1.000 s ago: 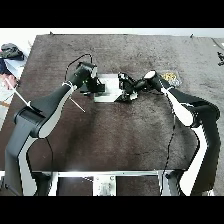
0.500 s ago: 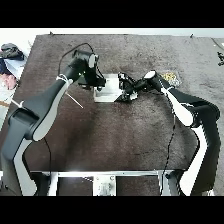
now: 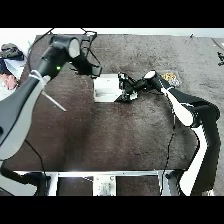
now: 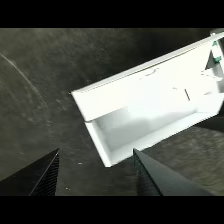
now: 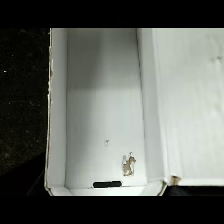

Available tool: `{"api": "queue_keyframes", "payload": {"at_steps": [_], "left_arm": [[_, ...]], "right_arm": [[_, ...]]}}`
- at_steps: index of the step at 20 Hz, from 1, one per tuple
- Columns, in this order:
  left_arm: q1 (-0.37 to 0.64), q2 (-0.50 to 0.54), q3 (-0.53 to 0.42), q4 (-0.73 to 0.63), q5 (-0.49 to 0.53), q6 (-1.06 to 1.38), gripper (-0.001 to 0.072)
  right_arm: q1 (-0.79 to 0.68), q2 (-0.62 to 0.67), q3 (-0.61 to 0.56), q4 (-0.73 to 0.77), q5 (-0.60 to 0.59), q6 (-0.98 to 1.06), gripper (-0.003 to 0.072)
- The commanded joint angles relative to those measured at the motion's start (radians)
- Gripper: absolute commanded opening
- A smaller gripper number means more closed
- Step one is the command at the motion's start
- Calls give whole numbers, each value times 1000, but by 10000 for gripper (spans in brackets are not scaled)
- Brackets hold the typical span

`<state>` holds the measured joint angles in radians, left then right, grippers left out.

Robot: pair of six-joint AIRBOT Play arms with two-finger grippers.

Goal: Fold the box and place the chain.

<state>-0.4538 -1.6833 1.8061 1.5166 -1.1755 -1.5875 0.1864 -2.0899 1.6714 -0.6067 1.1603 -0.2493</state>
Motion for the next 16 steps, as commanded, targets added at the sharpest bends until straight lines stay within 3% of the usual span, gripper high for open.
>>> {"api": "queue_keyframes", "payload": {"at_steps": [1,4,6,7,9,13,16], "left_arm": [[88,116,-216,-171,210,201,490],[202,192,-458,-459,417,536,484],[271,193,-560,-671,435,795,484],[290,192,-586,-715,428,842,484],[303,192,-595,-707,441,848,485],[307,175,-594,-860,533,953,485],[375,55,-509,-1073,372,1199,485]], "right_arm": [[1,0,1,1,0,0,468],[1,0,1,1,0,0,467],[1,0,1,1,0,0,468],[1,0,1,1,0,0,468],[1,0,1,1,0,0,468],[1,0,1,1,0,0,468],[1,0,1,1,-1,0,468]]}}
